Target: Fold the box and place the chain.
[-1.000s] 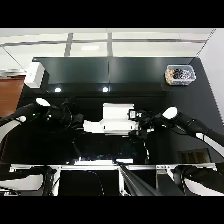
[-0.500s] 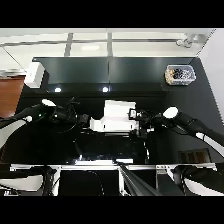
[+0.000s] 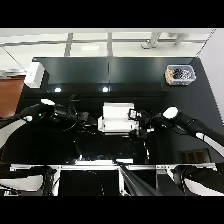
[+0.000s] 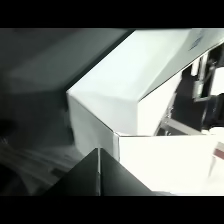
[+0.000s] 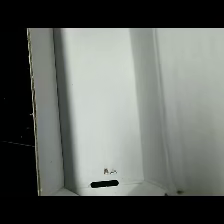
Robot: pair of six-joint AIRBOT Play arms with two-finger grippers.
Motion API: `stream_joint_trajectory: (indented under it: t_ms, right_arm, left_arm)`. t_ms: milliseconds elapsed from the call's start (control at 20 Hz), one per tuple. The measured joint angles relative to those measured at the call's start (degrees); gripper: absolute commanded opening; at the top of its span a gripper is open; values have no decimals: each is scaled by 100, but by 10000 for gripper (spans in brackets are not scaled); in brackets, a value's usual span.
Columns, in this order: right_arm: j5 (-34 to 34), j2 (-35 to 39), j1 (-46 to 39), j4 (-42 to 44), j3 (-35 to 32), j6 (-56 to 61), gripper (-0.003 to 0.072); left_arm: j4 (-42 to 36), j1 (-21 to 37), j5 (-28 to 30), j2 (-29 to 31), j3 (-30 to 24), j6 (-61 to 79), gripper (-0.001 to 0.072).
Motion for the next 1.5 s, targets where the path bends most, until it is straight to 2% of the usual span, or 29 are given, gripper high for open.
stream_joint_trajectory:
  t_ms: [50,350,600,1000,1200,1500]
  right_arm:
    - [0,0,0,0,0,0,107]
    - [2,0,0,0,0,2,107]
    - [2,0,0,0,0,2,107]
    - [4,0,0,0,0,2,107]
    - [4,0,0,0,0,4,107]
    - [4,0,0,0,0,4,107]
  left_arm:
    - [-11,0,-17,0,17,9,527]
    - [-70,-83,-96,0,192,-262,524]
    - [190,-420,-98,0,575,-778,492]
    - [1510,-1137,-101,-2,1537,-2586,486]
    - [2520,-1567,-81,-4,1987,-3639,486]
    - [3630,-2103,83,-2,2345,-4889,486]
